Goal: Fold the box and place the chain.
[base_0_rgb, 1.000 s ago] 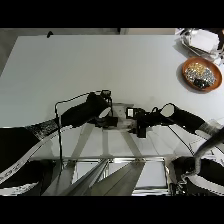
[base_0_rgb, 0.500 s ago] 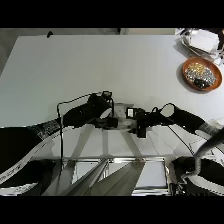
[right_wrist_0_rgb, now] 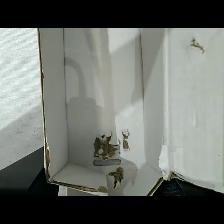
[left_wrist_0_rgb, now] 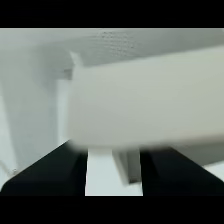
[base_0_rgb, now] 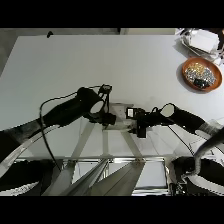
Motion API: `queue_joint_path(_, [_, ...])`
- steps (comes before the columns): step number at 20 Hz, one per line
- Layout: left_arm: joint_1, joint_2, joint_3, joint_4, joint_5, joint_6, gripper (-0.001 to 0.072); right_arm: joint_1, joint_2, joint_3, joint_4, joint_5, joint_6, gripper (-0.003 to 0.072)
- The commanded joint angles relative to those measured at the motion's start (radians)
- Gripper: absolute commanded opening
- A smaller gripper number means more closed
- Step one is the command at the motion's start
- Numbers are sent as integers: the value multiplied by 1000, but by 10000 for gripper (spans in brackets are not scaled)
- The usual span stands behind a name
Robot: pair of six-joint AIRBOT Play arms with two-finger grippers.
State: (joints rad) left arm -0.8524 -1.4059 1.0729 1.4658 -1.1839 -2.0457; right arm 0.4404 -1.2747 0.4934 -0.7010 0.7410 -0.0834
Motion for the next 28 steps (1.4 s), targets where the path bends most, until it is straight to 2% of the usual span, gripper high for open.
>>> queue_joint_path(1, [52,133,0,-16,-64,318,389,1,-1,0,1,0,0,320])
queue_joint_path(3, [106,216,-14,-32,-72,539,625,1,-1,0,1,0,0,320])
queue_joint_path(4, [144,251,-41,-61,-60,690,680,1,-1,0,1,0,0,320])
queue_joint_path(7, [293,327,-219,-233,3,1246,693,1,-1,0,1,1,0,320])
queue_joint_path(9, [385,333,-372,-387,53,1632,694,1,-1,0,1,0,0,320])
queue_joint_path(11, [426,307,-481,-546,162,1944,694,1,-1,0,1,1,0,320])
queue_joint_path(13, [429,254,-520,-674,232,2157,695,1,-1,0,1,1,0,320])
queue_joint_path(16, [424,161,-520,-816,300,2282,704,1,-1,0,0,0,0,320])
queue_joint_path(19, [425,95,-520,-852,325,2301,708,1,-1,0,1,0,0,320])
queue_joint_path(25, [426,77,-520,-912,378,2364,709,1,-1,0,1,0,0,320])
queue_joint_path(28, [429,75,-520,-943,366,2391,710,1,-1,0,1,0,0,320])
